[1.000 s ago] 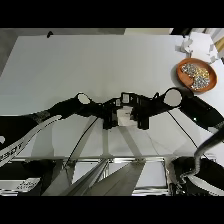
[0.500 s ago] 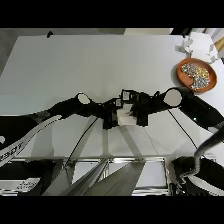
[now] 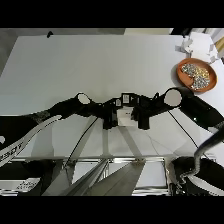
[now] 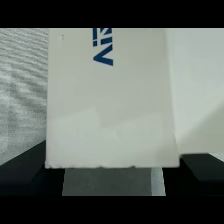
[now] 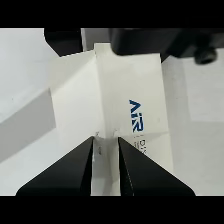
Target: Fold the box and place the chain.
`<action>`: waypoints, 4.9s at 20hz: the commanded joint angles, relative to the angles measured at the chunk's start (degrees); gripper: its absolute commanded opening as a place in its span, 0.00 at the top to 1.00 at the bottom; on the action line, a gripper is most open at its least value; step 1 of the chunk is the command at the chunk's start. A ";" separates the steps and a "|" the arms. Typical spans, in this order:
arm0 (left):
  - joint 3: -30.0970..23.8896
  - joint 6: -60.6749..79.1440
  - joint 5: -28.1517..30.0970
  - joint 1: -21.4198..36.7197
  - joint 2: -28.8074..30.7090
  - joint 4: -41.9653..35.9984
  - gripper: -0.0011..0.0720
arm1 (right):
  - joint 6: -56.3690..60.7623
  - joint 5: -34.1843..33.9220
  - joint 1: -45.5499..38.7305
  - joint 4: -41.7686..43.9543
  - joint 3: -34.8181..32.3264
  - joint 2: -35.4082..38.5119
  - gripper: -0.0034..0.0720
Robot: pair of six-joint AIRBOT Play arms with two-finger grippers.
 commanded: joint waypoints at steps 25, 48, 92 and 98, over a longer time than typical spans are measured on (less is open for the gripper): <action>-0.02 0.00 0.00 0.00 0.02 0.00 0.70 | 1.66 -7.91 0.02 -2.56 0.02 -0.02 0.83; -0.02 0.00 0.00 0.00 0.02 0.00 0.70 | 1.66 -6.32 0.09 -1.70 -3.74 -0.57 0.81; -0.02 0.00 0.02 0.00 0.02 0.00 0.70 | -8.20 -11.61 -8.98 22.49 -18.69 2.05 0.94; -0.02 0.00 0.00 0.00 0.02 0.00 0.70 | -4.87 -13.09 -8.98 21.55 -16.28 11.41 0.93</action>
